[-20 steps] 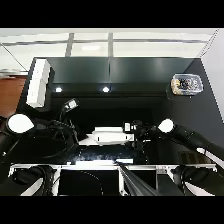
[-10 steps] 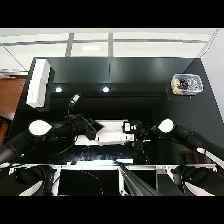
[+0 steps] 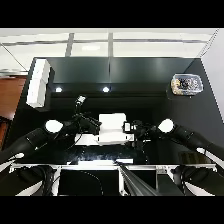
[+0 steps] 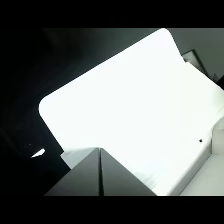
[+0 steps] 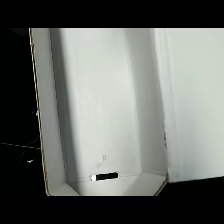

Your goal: Fold the box and place the chain.

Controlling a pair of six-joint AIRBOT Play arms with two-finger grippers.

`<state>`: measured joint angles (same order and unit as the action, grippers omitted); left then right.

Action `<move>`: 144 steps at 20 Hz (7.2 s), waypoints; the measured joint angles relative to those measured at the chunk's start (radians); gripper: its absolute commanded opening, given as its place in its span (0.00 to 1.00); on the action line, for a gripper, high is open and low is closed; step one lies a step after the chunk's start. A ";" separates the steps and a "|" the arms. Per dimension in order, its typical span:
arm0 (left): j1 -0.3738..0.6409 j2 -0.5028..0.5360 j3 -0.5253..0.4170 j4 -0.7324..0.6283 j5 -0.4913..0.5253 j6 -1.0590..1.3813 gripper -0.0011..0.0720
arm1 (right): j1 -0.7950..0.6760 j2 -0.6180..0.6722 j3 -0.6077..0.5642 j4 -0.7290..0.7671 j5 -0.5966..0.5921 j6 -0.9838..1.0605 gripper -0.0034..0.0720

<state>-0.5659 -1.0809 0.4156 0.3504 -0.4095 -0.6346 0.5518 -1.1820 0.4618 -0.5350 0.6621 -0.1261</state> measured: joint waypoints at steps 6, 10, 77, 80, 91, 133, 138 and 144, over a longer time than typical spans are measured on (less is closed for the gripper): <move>0.021 0.017 0.044 0.110 -0.058 0.003 0.05 | 0.000 0.000 0.000 0.000 0.000 0.000 0.53; 0.093 0.130 0.084 0.351 -0.205 0.003 0.05 | 0.000 0.000 0.000 0.000 0.000 0.000 0.53; -0.024 0.021 0.032 0.348 -0.309 0.344 0.05 | 0.000 0.000 0.000 0.000 0.001 0.000 0.53; 0.030 0.066 0.048 0.484 -0.350 0.152 0.05 | 0.000 0.000 0.000 0.000 0.001 0.000 0.53; 0.686 0.221 0.014 0.719 -0.731 -0.499 0.05 | 0.000 0.000 0.000 0.000 0.001 0.000 0.53; 0.093 0.014 0.076 0.352 -0.479 -0.669 0.98 | 0.000 0.000 0.000 0.000 0.001 0.000 0.53; 0.019 0.014 0.078 0.372 -0.370 -0.759 0.98 | 0.000 0.000 0.000 0.000 0.001 0.000 0.53; -0.004 0.014 0.078 0.377 -0.329 -0.800 0.96 | 0.000 0.000 0.000 0.000 0.001 0.000 0.53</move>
<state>-0.5701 -1.0672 0.4934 0.7273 -0.7387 -1.4349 0.5518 -1.1820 0.4618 -0.5346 0.6628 -0.1261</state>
